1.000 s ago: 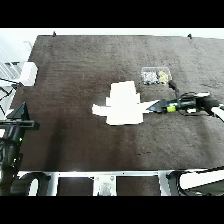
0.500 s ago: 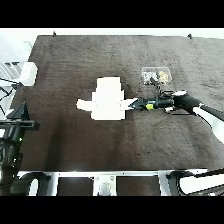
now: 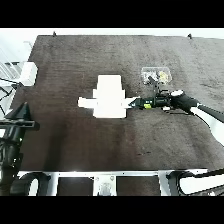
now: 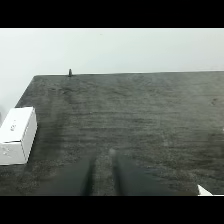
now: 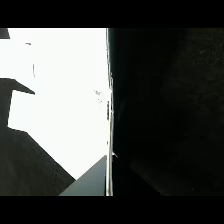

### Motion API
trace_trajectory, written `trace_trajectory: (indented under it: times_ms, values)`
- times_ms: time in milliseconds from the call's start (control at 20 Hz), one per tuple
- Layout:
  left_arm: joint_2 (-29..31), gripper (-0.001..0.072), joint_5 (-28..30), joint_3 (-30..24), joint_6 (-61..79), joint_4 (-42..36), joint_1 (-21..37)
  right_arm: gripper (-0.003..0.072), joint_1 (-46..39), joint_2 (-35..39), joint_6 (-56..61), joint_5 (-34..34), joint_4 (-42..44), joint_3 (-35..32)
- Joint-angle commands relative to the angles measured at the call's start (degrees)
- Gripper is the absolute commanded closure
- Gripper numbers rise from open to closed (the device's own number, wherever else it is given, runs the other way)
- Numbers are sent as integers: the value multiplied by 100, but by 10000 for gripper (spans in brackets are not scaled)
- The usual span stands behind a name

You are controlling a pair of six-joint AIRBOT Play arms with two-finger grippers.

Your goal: Fold the box and place the chain.

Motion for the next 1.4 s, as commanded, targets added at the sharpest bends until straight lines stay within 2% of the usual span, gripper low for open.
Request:
trace_trajectory:
  times_ms: [0,50,100,250,350,500,650,800,900,1100,1250,1350]
  values:
    - [2,41,-308,-4,44,7,-2,683,35,4,-74,-59,-46,11]
    - [2,144,-461,-2,52,15,-2,683,37,7,-76,-61,-26,11]
    - [2,169,-605,11,46,28,-2,683,59,7,-96,-61,-7,11]
    - [-201,170,-756,125,-74,26,-2,684,109,48,-96,-59,-4,-20]
    - [-916,170,-1008,404,-153,26,-2,683,140,90,-96,-66,-4,-20]
    - [-2732,170,-1639,1220,-164,48,-2,683,138,164,-92,-129,15,-37]
    - [-4909,170,-2826,2430,-520,363,-2,683,142,170,-87,-127,61,-46]
    - [-6837,169,-4260,3954,-1360,1279,-4,683,142,175,-92,-249,79,-177]
    - [-7901,169,-5077,5112,-2124,2004,-7,683,140,186,-195,-323,157,-286]
    - [-9549,170,-6476,7484,-3633,3259,-267,683,140,190,-308,-343,173,-286]
    - [-10448,170,-6981,9047,-4330,4295,-739,682,138,190,-378,-426,234,-286]
    - [-10944,173,-7136,9892,-4684,4800,-979,683,140,190,-382,-422,234,-286]
